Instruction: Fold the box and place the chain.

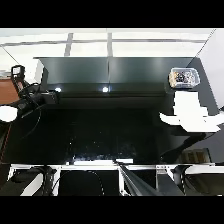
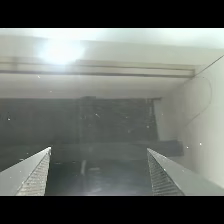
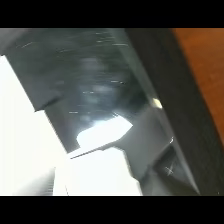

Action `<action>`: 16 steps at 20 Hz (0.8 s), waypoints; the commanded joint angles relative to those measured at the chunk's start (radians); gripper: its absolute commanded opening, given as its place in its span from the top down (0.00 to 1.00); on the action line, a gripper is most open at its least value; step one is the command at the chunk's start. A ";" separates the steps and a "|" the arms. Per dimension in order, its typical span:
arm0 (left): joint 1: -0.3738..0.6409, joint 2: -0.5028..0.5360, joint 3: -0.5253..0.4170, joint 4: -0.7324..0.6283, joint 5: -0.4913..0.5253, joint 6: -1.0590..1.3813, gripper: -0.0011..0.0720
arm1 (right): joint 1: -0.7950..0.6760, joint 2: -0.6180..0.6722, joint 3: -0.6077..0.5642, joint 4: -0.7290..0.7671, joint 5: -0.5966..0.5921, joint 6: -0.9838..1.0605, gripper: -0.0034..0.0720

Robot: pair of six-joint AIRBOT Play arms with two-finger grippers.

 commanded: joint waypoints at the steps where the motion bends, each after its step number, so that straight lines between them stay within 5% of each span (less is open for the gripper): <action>1: -0.007 -0.008 0.000 -0.024 -0.002 0.000 0.03 | 0.057 -0.026 0.016 -0.057 0.080 -0.093 0.67; 2: -0.008 -0.008 0.000 -0.024 -0.006 0.000 0.03 | 0.066 -0.022 0.016 -0.094 0.114 -0.090 0.87; 3: -0.008 -0.008 0.000 -0.024 -0.016 0.000 0.03 | 0.074 -0.013 0.016 -0.116 0.138 -0.074 0.93; 8: -0.007 -0.008 0.000 -0.023 -0.043 0.001 0.03 | 0.146 0.185 -0.078 0.019 0.080 -0.019 0.93; 13: -0.066 -0.014 0.000 -0.016 -0.141 0.055 0.03 | 0.346 0.409 -0.328 0.274 -0.055 -0.054 0.93; 16: -0.135 -0.063 0.000 -0.059 -0.091 0.055 0.03 | 0.534 0.538 -0.544 0.441 -0.246 -0.100 0.93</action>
